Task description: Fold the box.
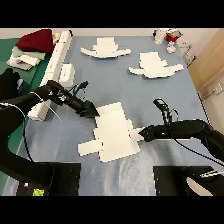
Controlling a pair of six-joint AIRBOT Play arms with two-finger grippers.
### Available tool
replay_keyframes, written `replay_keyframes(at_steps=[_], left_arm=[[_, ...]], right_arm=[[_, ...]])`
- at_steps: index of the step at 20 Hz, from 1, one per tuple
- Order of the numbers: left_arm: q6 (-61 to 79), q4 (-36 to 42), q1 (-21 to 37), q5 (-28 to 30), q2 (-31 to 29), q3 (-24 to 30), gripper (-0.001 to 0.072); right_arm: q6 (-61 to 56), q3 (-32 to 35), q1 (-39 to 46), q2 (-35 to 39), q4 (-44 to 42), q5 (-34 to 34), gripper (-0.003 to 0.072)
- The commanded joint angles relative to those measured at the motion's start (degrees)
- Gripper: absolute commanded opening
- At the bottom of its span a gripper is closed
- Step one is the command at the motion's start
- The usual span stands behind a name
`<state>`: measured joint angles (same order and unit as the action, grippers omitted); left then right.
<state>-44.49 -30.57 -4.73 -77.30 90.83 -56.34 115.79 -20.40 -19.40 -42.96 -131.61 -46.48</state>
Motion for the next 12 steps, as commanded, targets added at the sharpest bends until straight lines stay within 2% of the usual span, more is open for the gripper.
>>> replay_keyframes(at_steps=[1, 2, 3, 4, 9, 12], left_arm=[[4.24, 1.03, -4.31, 2.36, 0.07, -0.17, 0.0449], [5.18, 1.14, -5.75, 3.43, 0.07, -0.22, 0.0446], [6.36, 1.66, -6.71, 3.78, 0.07, -0.22, 0.0304], [8.35, 2.73, -7.39, 3.28, 0.07, -0.24, 0.0214], [10.60, 3.52, -7.91, -0.90, 0.07, -0.26, 0.0214], [10.38, 3.74, -7.91, -1.31, 0.07, -0.26, 0.0214]], right_arm=[[0.24, -0.04, 0.13, -0.83, 0.04, 0.13, 0.0002], [0.26, -0.04, 0.13, -1.20, 0.07, 0.13, 0.0003], [0.26, -0.04, 0.13, -1.53, 0.09, 0.07, 0.0002], [0.24, -0.04, 0.13, -1.68, 0.11, 0.00, 0.0002], [0.24, -0.04, 0.13, -1.73, 0.15, 0.13, 0.0002], [0.24, -0.04, 0.13, -1.73, 0.15, 0.13, 0.0002]])
